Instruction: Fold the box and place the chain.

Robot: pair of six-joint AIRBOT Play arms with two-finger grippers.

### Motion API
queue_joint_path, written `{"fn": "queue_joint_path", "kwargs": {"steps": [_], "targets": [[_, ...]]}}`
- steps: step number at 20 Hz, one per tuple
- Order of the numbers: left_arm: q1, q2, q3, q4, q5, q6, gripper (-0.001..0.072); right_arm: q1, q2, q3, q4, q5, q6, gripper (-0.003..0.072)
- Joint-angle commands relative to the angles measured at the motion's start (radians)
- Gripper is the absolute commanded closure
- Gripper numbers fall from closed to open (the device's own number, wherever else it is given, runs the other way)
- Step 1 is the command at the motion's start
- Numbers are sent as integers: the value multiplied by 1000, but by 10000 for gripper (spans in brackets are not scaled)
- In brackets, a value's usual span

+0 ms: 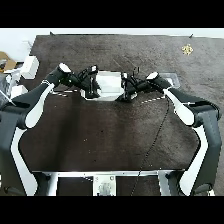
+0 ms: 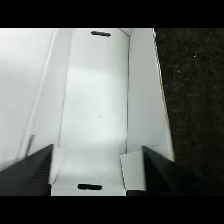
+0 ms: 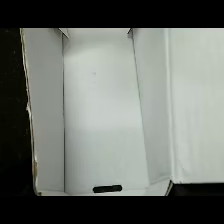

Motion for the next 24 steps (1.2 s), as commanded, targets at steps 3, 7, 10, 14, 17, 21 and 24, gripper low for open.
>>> {"fn": "queue_joint_path", "kwargs": {"steps": [3,7,10,14,17,21,24], "targets": [[3,2,10,23,-5,-62,525,1,0,0,0,0,0,246],[50,22,55,26,-71,-173,699,1,0,0,0,0,0,246],[94,79,72,45,-77,-415,701,1,0,0,0,0,0,246],[155,156,75,138,-19,-918,700,1,0,0,0,0,0,246],[214,151,71,146,-98,-1086,700,1,0,0,0,0,0,246],[285,148,68,137,-125,-1183,700,1,0,0,0,0,0,246],[303,148,-7,104,-119,-1181,700,1,0,0,0,0,0,246]]}}
